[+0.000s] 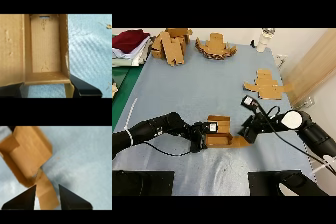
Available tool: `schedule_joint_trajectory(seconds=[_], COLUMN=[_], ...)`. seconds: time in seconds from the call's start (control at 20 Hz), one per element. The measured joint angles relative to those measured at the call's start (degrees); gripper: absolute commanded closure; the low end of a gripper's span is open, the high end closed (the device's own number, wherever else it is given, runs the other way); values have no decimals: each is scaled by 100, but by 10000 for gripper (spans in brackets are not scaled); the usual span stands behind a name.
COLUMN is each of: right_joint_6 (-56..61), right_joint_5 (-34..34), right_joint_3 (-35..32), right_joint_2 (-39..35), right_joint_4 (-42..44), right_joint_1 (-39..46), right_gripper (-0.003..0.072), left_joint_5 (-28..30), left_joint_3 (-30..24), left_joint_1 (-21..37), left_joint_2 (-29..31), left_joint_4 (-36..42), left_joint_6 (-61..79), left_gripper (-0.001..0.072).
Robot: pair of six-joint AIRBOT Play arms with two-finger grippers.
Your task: Fold the box.
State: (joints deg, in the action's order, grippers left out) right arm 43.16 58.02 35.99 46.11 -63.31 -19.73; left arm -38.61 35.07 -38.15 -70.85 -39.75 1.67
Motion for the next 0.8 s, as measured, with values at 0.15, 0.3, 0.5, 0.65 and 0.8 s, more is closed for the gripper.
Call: schedule_joint_trajectory(seconds=[0.15,0.3,0.5,0.65,0.8], right_joint_6=[-343,-595,-726,-765,-772], right_joint_5=[44,-201,-420,-667,-962], right_joint_3=[-214,-354,-417,-433,-437], right_joint_2=[39,254,557,675,723], right_joint_4=[-304,-516,-627,-678,-697], right_joint_1=[-343,-693,-1025,-1141,-1196], right_gripper=[206,206,207,207,287], left_joint_5=[2,2,2,2,0], left_joint_3=[0,0,0,0,0], left_joint_1=[0,0,0,0,-7], left_joint_2=[0,0,0,0,0], left_joint_4=[2,2,2,0,0], left_joint_6=[0,0,-2,-2,-2], left_gripper=[246,246,246,246,246])
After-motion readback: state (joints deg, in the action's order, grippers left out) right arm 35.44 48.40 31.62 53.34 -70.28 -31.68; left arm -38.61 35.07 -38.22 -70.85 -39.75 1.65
